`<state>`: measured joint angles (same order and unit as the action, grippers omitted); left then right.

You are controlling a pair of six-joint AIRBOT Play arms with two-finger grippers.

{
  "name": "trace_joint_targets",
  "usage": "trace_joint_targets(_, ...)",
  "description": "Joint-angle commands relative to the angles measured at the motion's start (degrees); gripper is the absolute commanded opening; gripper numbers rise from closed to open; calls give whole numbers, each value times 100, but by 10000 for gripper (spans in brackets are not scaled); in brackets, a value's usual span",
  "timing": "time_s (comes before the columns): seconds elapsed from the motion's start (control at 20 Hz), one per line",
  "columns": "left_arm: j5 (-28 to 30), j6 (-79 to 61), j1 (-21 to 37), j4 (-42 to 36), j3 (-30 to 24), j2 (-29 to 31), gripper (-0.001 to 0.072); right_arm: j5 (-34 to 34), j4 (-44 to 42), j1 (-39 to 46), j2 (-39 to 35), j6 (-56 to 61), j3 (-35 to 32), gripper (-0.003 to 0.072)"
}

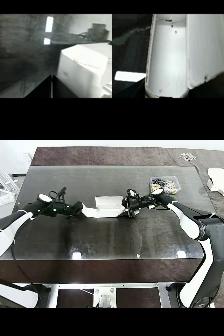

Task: Fold the box and place the chain.

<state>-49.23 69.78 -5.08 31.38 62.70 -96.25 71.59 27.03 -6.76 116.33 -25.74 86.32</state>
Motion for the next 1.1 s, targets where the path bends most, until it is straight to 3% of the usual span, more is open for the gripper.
trace_joint_targets(0.0, 131, -133, -94, -275, 4, -59, 20, 2, 0, -4, 2, 2, 2, 516)
trace_joint_targets(0.25, -7, -470, -118, -833, 48, -48, 21, 2, 0, -4, 2, 2, 2, 516)
trace_joint_targets(0.5, -227, -546, -118, -804, 363, -48, 22, 2, 0, -4, 2, 2, 2, 516)
trace_joint_targets(0.8, -240, -603, -118, -815, 382, -48, 28, 2, 0, -4, 2, 2, 2, 516)
trace_joint_targets(0.85, -227, -693, -118, -820, 382, -48, 212, 2, 0, -4, 2, 2, 2, 516)
trace_joint_targets(0.9, -232, -730, -118, -820, 382, -48, 294, 2, 0, -4, 2, 2, 2, 516)
trace_joint_targets(1.05, -251, -728, -118, -820, 382, -48, 291, 2, 0, -4, 2, 2, 2, 516)
